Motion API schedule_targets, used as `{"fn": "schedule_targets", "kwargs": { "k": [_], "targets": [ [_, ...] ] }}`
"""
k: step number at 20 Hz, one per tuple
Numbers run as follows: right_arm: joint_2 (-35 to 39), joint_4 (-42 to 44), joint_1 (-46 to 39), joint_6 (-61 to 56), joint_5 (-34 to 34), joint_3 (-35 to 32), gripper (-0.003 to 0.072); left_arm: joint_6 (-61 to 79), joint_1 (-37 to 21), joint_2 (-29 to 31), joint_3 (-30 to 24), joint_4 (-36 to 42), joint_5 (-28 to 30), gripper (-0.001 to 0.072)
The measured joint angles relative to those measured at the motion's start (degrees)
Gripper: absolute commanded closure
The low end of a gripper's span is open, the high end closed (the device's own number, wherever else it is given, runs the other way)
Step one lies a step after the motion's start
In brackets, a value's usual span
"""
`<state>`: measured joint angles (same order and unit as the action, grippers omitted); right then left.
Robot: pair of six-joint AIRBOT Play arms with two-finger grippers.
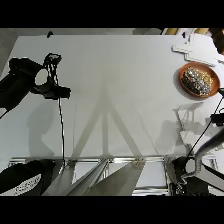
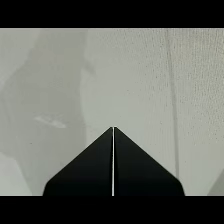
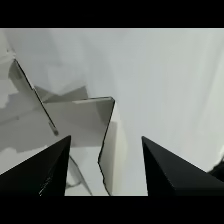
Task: Fold the box and place the chain.
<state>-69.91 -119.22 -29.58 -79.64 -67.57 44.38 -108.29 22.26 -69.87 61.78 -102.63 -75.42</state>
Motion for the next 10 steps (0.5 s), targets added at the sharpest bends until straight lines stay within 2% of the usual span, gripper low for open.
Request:
{"fn": "schedule_targets", "kwargs": {
  "k": [2,4,10],
  "targets": [
    [-2.0,-1.0,-0.3,-0.5,-1.1,0.0,0.0390,0.0,0.0,0.0,0.0,0.0,0.0,0.0701],
    [-3.3,-1.9,-0.4,-1.9,-1.8,0.0,0.0658,0.0,0.0,0.0,0.0,0.0,0.0,0.0701],
    [-2.1,-1.8,2.3,-2.4,-5.9,0.0,0.0668,0.0,0.0,0.0,0.0,0.0,0.0,0.0701]
  ]
}}
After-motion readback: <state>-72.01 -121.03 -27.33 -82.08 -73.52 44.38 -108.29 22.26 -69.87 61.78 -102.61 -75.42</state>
